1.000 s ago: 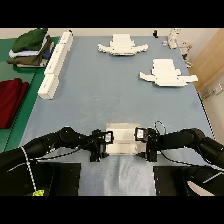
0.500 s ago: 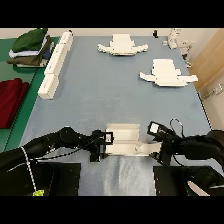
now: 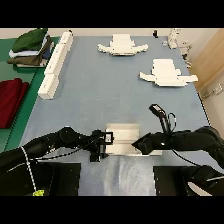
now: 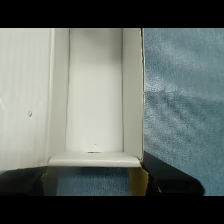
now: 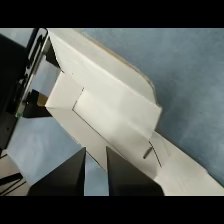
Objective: Fold the box.
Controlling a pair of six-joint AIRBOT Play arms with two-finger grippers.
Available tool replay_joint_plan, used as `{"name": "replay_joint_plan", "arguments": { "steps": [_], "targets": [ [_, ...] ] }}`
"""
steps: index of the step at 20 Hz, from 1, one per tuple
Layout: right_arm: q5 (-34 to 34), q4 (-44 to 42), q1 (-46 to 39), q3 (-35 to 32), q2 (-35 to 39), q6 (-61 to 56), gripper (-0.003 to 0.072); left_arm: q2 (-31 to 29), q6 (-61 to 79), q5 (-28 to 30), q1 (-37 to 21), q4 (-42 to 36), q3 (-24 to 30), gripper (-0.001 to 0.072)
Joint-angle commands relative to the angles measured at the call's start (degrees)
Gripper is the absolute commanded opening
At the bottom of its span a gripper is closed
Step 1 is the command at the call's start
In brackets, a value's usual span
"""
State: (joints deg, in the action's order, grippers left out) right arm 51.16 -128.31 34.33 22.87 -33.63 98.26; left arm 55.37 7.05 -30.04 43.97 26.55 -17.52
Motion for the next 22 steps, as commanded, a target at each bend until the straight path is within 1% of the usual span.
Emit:
{"name": "replay_joint_plan", "arguments": {
  "steps": [1, 3, 6, 9, 11, 13, 22],
  "targets": [
    [-11.39, -3.89, 2.89, 2.93, -10.27, -2.64, 0.0198, 0.02, 0.02, 0.00, -0.02, 0.02, 0.02, 0.0422],
    [-13.29, -3.32, 2.89, 6.36, -15.26, -2.67, 0.0198, 0.02, 0.02, -0.02, -0.02, 0.02, 0.02, 0.0422],
    [-13.75, -2.40, 2.89, 10.05, -21.97, -2.71, 0.0198, 0.04, 0.02, 0.00, -0.02, 0.02, 0.02, 0.0422],
    [-13.70, -2.25, 2.89, 10.62, -28.11, -2.71, 0.0198, 0.02, 0.00, -0.02, -0.02, 0.02, 0.02, 0.0422],
    [-13.14, -2.21, 2.93, 10.62, -30.88, -2.69, 0.0198, 0.02, 0.02, -0.02, -0.02, 0.02, 0.02, 0.0422],
    [-13.20, -2.16, 2.93, 10.60, -31.78, -2.69, 0.0198, 0.02, 0.02, -0.02, -0.02, 0.02, 0.02, 0.0422],
    [-13.16, -1.95, 2.93, 10.62, -31.67, -2.67, 0.0198, 0.04, 0.00, -0.02, -0.02, 0.02, 0.02, 0.0422]
  ]
}}
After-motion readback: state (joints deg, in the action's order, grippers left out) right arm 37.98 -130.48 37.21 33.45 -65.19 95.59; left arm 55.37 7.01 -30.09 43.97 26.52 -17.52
